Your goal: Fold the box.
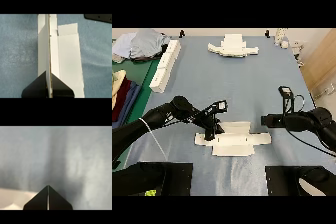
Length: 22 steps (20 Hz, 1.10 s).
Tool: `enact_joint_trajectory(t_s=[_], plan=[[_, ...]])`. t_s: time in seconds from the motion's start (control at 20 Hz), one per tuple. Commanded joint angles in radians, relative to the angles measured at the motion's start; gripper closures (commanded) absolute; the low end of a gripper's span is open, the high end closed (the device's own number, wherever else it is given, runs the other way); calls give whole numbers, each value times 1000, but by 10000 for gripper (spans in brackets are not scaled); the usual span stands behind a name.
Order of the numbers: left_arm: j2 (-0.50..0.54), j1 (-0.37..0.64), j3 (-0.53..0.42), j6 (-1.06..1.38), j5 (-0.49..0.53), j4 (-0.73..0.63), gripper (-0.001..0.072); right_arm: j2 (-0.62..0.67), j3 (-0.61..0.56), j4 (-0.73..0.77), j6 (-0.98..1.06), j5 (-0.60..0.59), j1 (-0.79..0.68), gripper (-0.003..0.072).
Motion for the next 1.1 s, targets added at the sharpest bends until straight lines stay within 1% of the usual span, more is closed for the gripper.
enact_joint_trajectory(t_s=[0.0, 0.05, 0.15, 0.25, 0.3, 0.35, 0.4, 0.5, 0.55, 0.6, 0.75, 0.9, 1.05], plan=[[0, 0, 0, -4, 2, 2, 697, 61, 1, 132, -74, -209, 146, 682], [0, 0, 0, -4, 2, 2, 697, 92, 1, 150, -62, -232, 226, 682], [0, 0, 0, -4, 2, 2, 697, 142, 0, 159, -32, -232, 417, 682], [0, 0, 0, -4, 2, 2, 697, 152, 0, 146, -32, -221, 630, 675], [0, 0, 0, -4, 2, 2, 697, 143, -1, 121, -32, -204, 727, 572], [0, 0, 0, -5, 2, 2, 697, 127, -1, 59, -32, -185, 817, 342], [0, 0, 0, -4, 3, 2, 697, 104, -1, -38, -32, -172, 892, 197], [0, 0, 0, -4, 3, 2, 697, 43, -1, -261, -34, -168, 975, 92], [0, 0, 0, -4, 2, 2, 697, 8, -1, -356, -39, -165, 990, 90], [0, 0, 0, -4, 2, 2, 697, -29, -1, -413, -65, -159, 993, 91], [0, 0, 0, -4, 3, 2, 697, -127, -1, -541, -89, -149, 991, 91], [0, -1, 0, -4, 2, 2, 697, -182, -1, -614, -57, -113, 983, 92], [0, 0, 0, -4, 3, 2, 697, -191, -1, -663, 50, -118, 982, 92]])
